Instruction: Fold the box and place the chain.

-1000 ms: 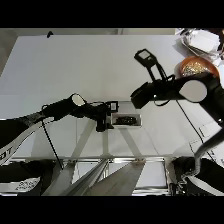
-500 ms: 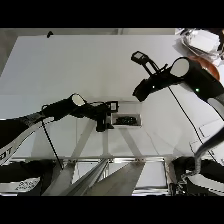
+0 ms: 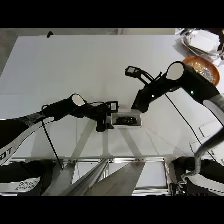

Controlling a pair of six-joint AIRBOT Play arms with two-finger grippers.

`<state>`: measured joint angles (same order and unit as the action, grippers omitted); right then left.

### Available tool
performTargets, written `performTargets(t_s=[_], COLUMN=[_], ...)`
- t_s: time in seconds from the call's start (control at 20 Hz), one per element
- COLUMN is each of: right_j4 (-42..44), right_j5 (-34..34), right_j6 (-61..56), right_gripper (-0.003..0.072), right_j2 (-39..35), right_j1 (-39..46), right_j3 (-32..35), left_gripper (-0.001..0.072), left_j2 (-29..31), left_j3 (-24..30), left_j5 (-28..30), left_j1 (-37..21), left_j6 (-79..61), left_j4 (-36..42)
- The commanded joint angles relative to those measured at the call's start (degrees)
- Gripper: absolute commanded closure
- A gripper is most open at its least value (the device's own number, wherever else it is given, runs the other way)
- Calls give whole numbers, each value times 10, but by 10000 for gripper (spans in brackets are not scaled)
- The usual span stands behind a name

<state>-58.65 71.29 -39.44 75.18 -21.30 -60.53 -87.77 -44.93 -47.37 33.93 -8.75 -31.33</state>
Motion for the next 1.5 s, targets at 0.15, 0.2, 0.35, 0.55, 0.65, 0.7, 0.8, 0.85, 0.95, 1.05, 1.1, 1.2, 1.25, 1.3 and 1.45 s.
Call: performTargets(t_s=[0.15, 0.2, 0.35, 0.55, 0.65, 0.7, 0.8, 0.85, 0.95, 1.05, 1.1, 1.2, 1.25, 1.3, 1.45], right_j4=[-10, -11, -36, -59, -61, -62, -68, -69, -71, -71, -71, -72, -72, -72, -73], right_j5=[7, 6, -11, -21, -36, -49, -64, -65, -64, -64, -64, -64, -64, -65, -73], right_j6=[24, 24, 24, 24, 24, 24, 22, 21, 18, 18, 18, 18, 18, 17, 5], right_gripper=[418, 418, 418, 418, 420, 420, 420, 422, 440, 472, 473, 525, 529, 529, 527], right_j2=[-66, -71, -71, -71, -71, -71, -71, -71, -71, -71, -71, -71, -71, -71, -71], right_j1=[-48, -57, -80, -88, -90, -93, -98, -98, -98, -98, -98, -98, -98, -98, -98], right_j3=[46, 47, 49, 58, 68, 73, 78, 78, 78, 80, 82, 85, 85, 85, 86], left_gripper=[438, 438, 438, 438, 438, 438, 438, 438, 438, 438, 438, 438, 438, 438, 438], left_j2=[0, 0, 0, 0, 0, 0, 0, 0, 0, 0, 0, 0, 0, 0, 0], left_j3=[0, 0, 0, 0, 0, 0, 0, 0, 0, 0, 0, 0, 0, 0, 0], left_j5=[0, 0, 0, 0, 0, 0, 0, 0, 0, 0, 0, 0, 0, 0, 0], left_j1=[0, 0, 0, 0, 0, 0, 0, 0, 0, 0, 0, 0, 0, 0, 0], left_j6=[0, 0, 0, 0, 0, 0, 0, 0, 0, 0, 0, 0, 0, 0, 0], left_j4=[0, 0, 0, 0, 0, 0, 0, 0, 0, 0, 0, 0, 0, 0, 0])
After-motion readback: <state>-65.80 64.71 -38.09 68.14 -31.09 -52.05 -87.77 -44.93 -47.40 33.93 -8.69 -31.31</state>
